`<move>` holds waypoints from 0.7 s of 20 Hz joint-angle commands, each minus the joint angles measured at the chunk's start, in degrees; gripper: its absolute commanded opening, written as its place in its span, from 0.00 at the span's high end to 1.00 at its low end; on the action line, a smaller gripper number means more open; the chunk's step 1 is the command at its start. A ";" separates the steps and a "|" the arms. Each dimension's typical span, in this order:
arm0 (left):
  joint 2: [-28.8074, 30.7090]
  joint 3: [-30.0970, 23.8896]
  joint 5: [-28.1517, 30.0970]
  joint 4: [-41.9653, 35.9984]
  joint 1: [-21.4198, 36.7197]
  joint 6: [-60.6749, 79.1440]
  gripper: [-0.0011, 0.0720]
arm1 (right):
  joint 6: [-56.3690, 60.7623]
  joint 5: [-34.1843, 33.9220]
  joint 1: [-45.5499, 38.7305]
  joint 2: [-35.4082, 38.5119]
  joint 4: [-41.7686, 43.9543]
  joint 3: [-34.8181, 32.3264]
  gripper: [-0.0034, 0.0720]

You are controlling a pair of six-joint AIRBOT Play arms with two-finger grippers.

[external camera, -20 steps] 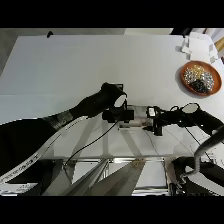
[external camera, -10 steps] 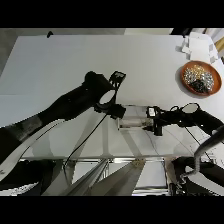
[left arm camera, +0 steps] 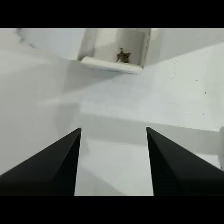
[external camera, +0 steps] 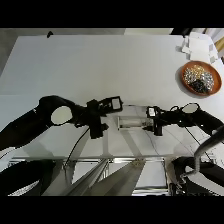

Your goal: Fold the box and place the chain.

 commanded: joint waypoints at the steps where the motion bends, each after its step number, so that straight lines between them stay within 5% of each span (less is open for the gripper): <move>1: 0.20 -10.25 7.58 -20.57 5.70 31.08 0.16 | 0.02 0.00 0.00 0.04 0.00 0.02 0.38; 2: -1.90 -11.06 7.69 -24.70 6.99 37.64 0.02 | 0.02 0.00 0.00 0.04 0.00 0.02 0.38; 9: -17.29 -11.10 10.05 -49.29 8.59 63.34 0.03 | 0.02 0.02 0.00 0.04 0.00 0.02 0.38; 14: -20.24 -11.04 11.21 -54.47 8.59 68.17 0.03 | 0.02 0.00 0.00 0.04 0.00 0.02 0.38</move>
